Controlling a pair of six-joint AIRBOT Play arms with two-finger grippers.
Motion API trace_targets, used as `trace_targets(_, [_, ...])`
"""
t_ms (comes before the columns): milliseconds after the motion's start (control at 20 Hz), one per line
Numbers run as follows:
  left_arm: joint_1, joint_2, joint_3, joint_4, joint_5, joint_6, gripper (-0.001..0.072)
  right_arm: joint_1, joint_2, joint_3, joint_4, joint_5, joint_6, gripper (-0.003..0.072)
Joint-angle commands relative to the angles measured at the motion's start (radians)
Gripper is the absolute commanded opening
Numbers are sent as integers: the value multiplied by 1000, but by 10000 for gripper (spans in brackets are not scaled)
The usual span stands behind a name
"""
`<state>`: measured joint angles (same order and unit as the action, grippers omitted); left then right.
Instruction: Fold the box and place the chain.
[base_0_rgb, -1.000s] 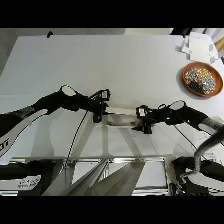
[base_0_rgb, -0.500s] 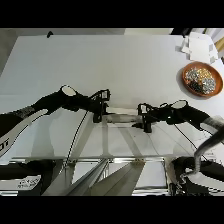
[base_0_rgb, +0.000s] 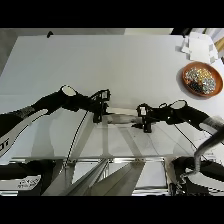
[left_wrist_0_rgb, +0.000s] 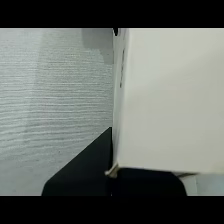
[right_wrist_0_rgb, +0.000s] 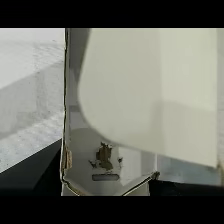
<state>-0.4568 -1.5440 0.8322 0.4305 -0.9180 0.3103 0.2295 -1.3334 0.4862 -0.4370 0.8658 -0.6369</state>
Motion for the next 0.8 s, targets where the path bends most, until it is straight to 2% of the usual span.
trace_targets(0, [0,0,0,0,2,0,12,8,-1,0,-11,1,-1,441])
trace_targets(150, [0,0,0,0,2,0,12,8,-1,0,-11,2,-1,447])
trace_targets(200, [0,-1,0,0,2,0,12,8,-1,0,-11,1,-1,500])
trace_targets(250, [0,0,0,0,2,0,12,8,-1,0,-11,2,0,508])
trace_targets(750, [0,0,0,0,2,0,12,8,-1,0,-11,1,0,504])
